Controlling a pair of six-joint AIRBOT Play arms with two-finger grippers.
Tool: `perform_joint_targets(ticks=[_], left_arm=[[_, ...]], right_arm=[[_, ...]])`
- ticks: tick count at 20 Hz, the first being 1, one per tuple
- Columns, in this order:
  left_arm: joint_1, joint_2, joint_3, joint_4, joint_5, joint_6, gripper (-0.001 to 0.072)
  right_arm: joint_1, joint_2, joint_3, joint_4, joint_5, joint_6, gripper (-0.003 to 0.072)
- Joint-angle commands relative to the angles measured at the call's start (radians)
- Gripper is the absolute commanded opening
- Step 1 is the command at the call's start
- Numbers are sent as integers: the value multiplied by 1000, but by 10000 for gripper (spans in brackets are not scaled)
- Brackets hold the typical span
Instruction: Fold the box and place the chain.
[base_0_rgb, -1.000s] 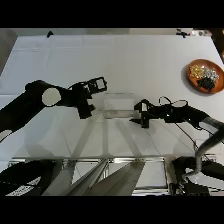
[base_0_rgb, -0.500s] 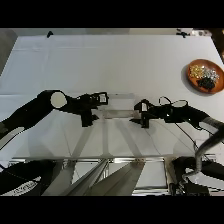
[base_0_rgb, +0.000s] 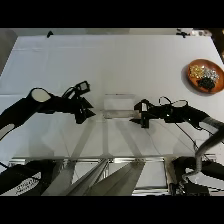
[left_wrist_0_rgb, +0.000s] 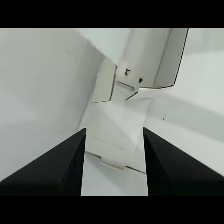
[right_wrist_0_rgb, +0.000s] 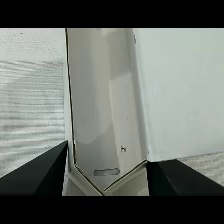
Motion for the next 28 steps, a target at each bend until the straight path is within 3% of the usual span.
perform_joint_targets(ticks=[1, 4, 8, 14, 18, 24, 25, 26, 27, 28], left_arm=[[134, 74, -68, -222, -54, 172, 372], [108, 75, -68, -194, -16, 291, 378], [-19, 3, -68, -123, 8, 397, 401], [-187, -84, -68, -115, 232, 517, 652], [-205, -109, -68, -117, 305, 504, 640], [-205, -143, -68, -117, 310, 467, 620], [-205, -143, -68, -118, 309, 453, 568], [-204, -143, -68, -117, 301, 452, 459], [-205, -143, -68, -117, 289, 452, 408], [-205, -143, -68, -117, 277, 452, 410]], right_arm=[[0, 1, 0, 0, 0, 0, 407], [0, 1, 0, 0, 0, 0, 407], [0, 1, 0, 0, 0, 0, 407], [0, 1, 0, 0, 0, 0, 407], [0, 1, 0, 0, 0, 0, 407], [0, 1, 0, 0, 0, 0, 407], [0, 1, 0, 0, 0, 0, 407], [0, 1, 0, 0, 0, 0, 407], [0, 1, 0, 0, 0, 0, 407], [0, 1, 0, 0, 0, 0, 407]])
